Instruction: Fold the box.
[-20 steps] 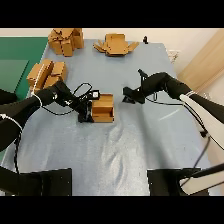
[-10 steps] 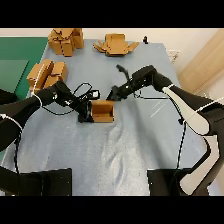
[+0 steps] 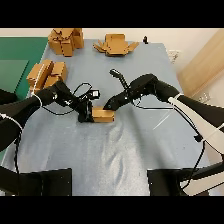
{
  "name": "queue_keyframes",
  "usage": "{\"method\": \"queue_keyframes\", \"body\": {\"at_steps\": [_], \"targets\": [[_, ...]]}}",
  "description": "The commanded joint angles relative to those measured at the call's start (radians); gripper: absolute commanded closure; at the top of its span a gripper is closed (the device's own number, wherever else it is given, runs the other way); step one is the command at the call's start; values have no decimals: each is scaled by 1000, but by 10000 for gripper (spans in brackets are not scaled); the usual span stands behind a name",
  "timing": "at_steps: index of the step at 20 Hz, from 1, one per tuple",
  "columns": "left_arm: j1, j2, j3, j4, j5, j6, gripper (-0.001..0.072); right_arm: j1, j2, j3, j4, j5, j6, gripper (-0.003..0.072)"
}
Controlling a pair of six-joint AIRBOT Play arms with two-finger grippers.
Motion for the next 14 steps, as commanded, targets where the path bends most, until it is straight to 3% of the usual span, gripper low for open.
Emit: {"method": "queue_keyframes", "body": {"at_steps": [1, 4, 5, 6, 11, 13, 14], "targets": [[1, 0, 1, 1, -6, -17, 694, 13, 31, -35, -19, 85, -240, 265], [1, 1, 1, 0, -7, -17, 693, 18, 31, -35, -19, 55, -352, 261], [1, 0, 1, 0, -12, -17, 694, 20, 31, -35, -19, 30, -392, 228], [1, 0, 1, 0, -14, -17, 694, 22, 31, -35, -22, 5, -424, 143], [1, 1, 1, 0, -14, -17, 694, 31, 31, -35, -40, 10, -513, 140], [1, 0, 1, 0, -14, -17, 693, 32, 31, -35, -49, 37, -513, 188], [1, 0, 1, 0, -14, -17, 693, 32, 31, -35, -57, 46, -513, 274]]}}
